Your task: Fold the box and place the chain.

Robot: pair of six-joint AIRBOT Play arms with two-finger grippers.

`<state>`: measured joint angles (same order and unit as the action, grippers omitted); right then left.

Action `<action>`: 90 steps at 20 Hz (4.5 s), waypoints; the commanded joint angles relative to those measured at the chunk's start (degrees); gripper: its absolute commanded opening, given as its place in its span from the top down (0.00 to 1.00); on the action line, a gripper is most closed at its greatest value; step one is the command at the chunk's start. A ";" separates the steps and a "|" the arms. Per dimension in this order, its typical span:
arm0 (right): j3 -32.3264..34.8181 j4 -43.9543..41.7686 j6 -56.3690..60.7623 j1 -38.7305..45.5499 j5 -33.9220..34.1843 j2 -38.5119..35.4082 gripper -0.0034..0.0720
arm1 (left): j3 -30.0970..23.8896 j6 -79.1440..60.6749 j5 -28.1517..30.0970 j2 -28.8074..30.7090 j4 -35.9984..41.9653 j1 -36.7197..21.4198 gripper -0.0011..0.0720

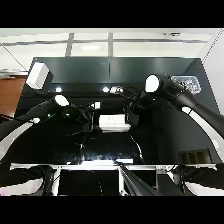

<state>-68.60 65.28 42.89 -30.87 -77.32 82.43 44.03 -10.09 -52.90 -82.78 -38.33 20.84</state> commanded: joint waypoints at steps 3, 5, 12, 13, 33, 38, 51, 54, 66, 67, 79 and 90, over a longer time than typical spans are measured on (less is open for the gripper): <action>-0.07 -0.70 0.70 0.17 -0.22 -1.42 0.58 | 0.04 -0.02 0.00 -0.02 0.00 0.00 0.42; -0.07 -0.74 1.81 0.35 -0.22 -2.03 0.58 | 0.04 -0.02 0.00 -0.02 0.00 0.00 0.42; -0.04 -1.68 3.43 0.63 1.44 -3.13 0.58 | 0.04 0.00 0.02 -0.02 0.00 0.00 0.42; -0.02 -1.44 3.41 0.63 2.38 -3.10 0.58 | 0.04 0.00 0.02 -0.02 0.00 0.00 0.42; 20.04 -41.64 32.81 9.16 16.48 -6.21 0.93 | 0.04 0.00 0.02 -0.02 0.00 0.00 0.42; 21.97 -41.05 33.88 7.58 19.98 -6.16 0.93 | 0.04 0.00 0.02 -0.02 0.00 0.00 0.42; 23.06 -34.69 36.63 7.52 20.06 -6.16 0.93 | 0.04 0.00 0.04 -0.02 0.00 0.00 0.42; 23.17 -34.47 36.61 7.06 20.26 -6.14 0.93 | 0.04 0.00 0.04 -0.02 0.00 0.00 0.42; 23.17 -28.55 39.87 2.97 23.78 -6.14 0.93 | 0.04 0.00 0.04 -0.02 0.00 0.00 0.42; 23.17 -28.52 39.87 2.97 23.80 -6.14 0.93 | 0.04 0.00 0.04 -0.02 0.00 0.00 0.42; 13.97 -26.38 36.89 19.87 13.29 -18.51 0.93 | 0.07 5.18 -0.11 2.19 -2.97 -0.15 0.00; 13.99 -21.90 35.95 32.89 10.34 -21.62 0.93 | 2.10 21.16 -0.61 17.57 -3.10 1.29 0.00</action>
<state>-54.57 41.19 79.07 0.86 -66.87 61.08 44.80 9.17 -55.51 -66.41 -46.63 21.04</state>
